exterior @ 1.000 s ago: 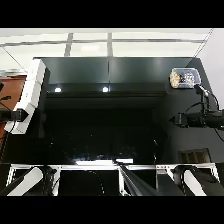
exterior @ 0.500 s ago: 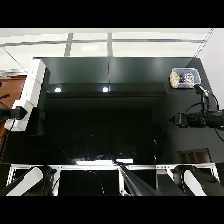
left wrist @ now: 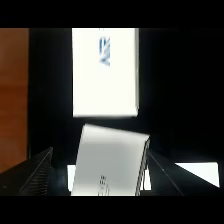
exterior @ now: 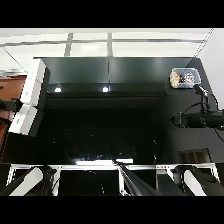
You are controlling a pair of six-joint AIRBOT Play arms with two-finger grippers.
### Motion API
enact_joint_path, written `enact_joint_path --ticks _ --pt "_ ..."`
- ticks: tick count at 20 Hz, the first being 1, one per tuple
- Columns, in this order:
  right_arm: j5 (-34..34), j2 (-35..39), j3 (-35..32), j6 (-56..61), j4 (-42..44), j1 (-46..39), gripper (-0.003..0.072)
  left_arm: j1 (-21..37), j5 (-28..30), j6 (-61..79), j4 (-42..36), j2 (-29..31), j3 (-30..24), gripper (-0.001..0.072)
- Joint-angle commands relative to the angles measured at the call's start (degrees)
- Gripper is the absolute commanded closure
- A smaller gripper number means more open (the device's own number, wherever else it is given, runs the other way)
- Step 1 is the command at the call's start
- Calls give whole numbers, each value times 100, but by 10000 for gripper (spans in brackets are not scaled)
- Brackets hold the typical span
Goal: Fold the box and place the chain.
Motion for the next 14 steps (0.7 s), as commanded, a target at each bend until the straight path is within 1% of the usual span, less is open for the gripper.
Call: enact_joint_path --ticks 1,2,4,5,6,7,8,9,10,12,13,14 --pt "-76 2 92 -291 531 90 672 -348 -310 -367 -74 321 669 23" --pt "-186 2 179 -367 678 240 672 -463 -378 -726 -133 433 835 116" --pt "-466 2 428 -514 730 686 672 -654 -717 -1421 -358 654 1075 628" --pt "-678 2 553 -614 719 911 672 -737 -957 -1528 -647 796 1073 684" --pt "-1010 2 654 -708 710 1132 672 -837 -1176 -1521 -960 949 992 685" --pt "-1432 2 678 -817 710 1290 672 -1008 -1259 -1521 -1250 1187 789 686" --pt "-1952 2 675 -905 629 1397 672 -1233 -1158 -1519 -1513 1499 450 686" --pt "-2472 2 664 -907 420 1464 672 -1480 -946 -1497 -1720 1829 35 685" --pt "-3025 0 619 -909 118 1495 672 -1788 -616 -1368 -1777 2173 -472 685" --pt "-3858 -26 457 -901 -645 1491 672 -2258 116 -1152 -1665 2664 -1416 684" --pt "-3993 -52 411 -901 -988 1480 672 -2422 437 -1152 -1545 2835 -1801 684" --pt "-3945 -66 409 -898 -1211 1478 671 -2496 640 -1152 -1447 2938 -2022 683"
